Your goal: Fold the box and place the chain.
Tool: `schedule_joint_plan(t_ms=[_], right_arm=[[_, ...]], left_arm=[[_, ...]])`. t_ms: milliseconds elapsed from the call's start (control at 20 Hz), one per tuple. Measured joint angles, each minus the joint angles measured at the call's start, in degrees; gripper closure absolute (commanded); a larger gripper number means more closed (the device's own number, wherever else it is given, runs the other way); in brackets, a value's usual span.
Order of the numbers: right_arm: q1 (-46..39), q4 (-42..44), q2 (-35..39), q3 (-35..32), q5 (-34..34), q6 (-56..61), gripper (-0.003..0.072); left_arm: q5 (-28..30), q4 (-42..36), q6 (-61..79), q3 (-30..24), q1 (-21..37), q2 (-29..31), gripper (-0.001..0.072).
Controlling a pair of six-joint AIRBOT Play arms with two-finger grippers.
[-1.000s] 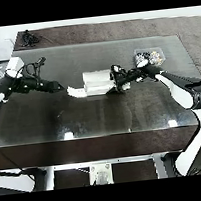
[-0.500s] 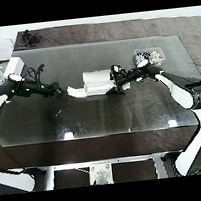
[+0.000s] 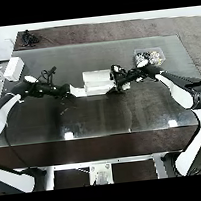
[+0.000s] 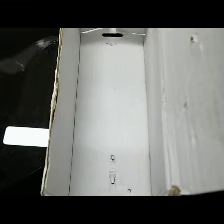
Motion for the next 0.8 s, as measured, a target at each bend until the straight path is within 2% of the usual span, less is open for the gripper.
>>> schedule_joint_plan(t_ms=[250, 350, 800], right_arm=[[0.0, -0.02, 0.0, 0.0, 0.0, 0.0, 0.01], [0.0, -0.02, 0.0, 0.0, 0.0, 0.0, 0.01], [0.0, -0.02, 0.0, 0.0, -0.02, 0.0, 0.01]], left_arm=[[1.57, -3.5, 2.03, 0.0, -2.56, -0.22, 0.0687], [1.25, -6.29, 4.17, 0.13, -2.95, -0.22, 0.0494], [-2.49, -12.15, 7.85, 2.97, -3.21, 0.02, 0.0489]])
